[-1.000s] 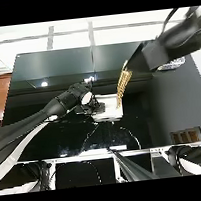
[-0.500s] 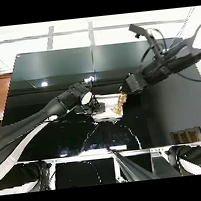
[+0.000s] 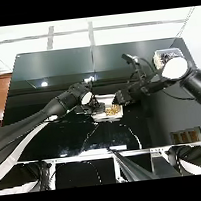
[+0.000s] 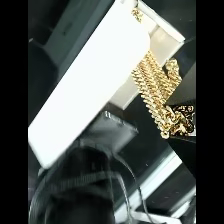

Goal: Fold the box and place the chain.

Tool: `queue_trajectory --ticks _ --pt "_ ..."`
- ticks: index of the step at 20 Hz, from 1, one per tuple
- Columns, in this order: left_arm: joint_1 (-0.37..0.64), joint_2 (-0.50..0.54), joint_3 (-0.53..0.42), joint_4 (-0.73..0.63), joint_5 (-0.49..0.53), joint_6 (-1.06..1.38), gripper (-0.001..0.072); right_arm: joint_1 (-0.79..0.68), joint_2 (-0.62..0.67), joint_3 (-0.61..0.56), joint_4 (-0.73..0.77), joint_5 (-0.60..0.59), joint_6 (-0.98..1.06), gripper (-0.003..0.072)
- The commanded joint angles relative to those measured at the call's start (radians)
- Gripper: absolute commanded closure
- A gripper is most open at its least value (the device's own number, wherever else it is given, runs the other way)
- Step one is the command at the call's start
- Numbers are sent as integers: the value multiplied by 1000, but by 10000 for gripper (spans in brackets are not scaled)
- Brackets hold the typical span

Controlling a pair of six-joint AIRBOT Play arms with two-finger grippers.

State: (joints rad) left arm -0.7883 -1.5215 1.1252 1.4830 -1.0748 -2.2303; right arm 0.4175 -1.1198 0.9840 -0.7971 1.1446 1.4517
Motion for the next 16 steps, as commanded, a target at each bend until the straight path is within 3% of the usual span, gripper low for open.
queue_trajectory --ticks 1,3,4,5,8,11,16 --pt "0 0 1 0 0 0 683 9 -29 -65 25 -117 7 676" --pt "0 0 1 0 0 0 683 9 -38 -65 19 -137 8 663" --pt "0 0 1 0 0 0 683 8 -38 -65 19 -131 8 513" --pt "0 0 1 0 0 0 683 2 -38 -63 14 -111 6 429" --pt "0 0 1 0 2 0 683 -77 -10 -62 -11 5 0 423" --pt "0 0 1 0 1 0 683 -203 81 -63 -155 119 8 424" --pt "3 0 2 -8 -7 0 683 -245 184 -63 -209 141 25 425"
